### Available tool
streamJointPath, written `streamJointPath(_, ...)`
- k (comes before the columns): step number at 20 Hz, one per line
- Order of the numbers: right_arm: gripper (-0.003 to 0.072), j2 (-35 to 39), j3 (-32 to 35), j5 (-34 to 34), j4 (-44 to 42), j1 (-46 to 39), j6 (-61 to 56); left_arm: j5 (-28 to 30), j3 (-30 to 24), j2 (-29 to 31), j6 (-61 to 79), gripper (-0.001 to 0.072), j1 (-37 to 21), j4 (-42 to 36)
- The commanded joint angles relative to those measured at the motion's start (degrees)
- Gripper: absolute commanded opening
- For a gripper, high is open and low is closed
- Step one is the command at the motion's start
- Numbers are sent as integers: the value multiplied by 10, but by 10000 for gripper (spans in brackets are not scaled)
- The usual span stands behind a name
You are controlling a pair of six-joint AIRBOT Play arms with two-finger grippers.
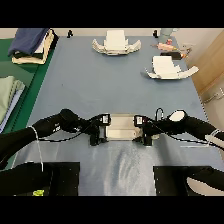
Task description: Fold the box.
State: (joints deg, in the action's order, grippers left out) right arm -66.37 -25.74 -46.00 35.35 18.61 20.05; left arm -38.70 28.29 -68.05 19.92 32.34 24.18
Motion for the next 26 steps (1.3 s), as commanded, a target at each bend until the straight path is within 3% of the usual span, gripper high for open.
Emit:
streamJointPath(1, 508, 0, 0, 0, 0, 0, -1, 13, 2, -7, 2, 702, 11, -11)
streamJointPath(10, 508, 0, 0, 0, 0, 0, 0, 42, 3, -8, -12, 699, 26, -10)
streamJointPath(11, 508, 0, 0, 0, 0, 0, 0, 43, 3, -9, -13, 591, 27, -10)
streamJointPath(14, 508, 0, 0, 0, 0, 0, 0, 43, 3, -9, -13, 539, 27, -10)
streamJointPath(15, 508, 0, 0, 0, 0, 0, 0, 43, 3, -9, -13, 469, 27, -10)
streamJointPath(26, 508, 0, 0, 0, 0, 0, -1, 43, 3, -9, -13, 495, 27, -10)
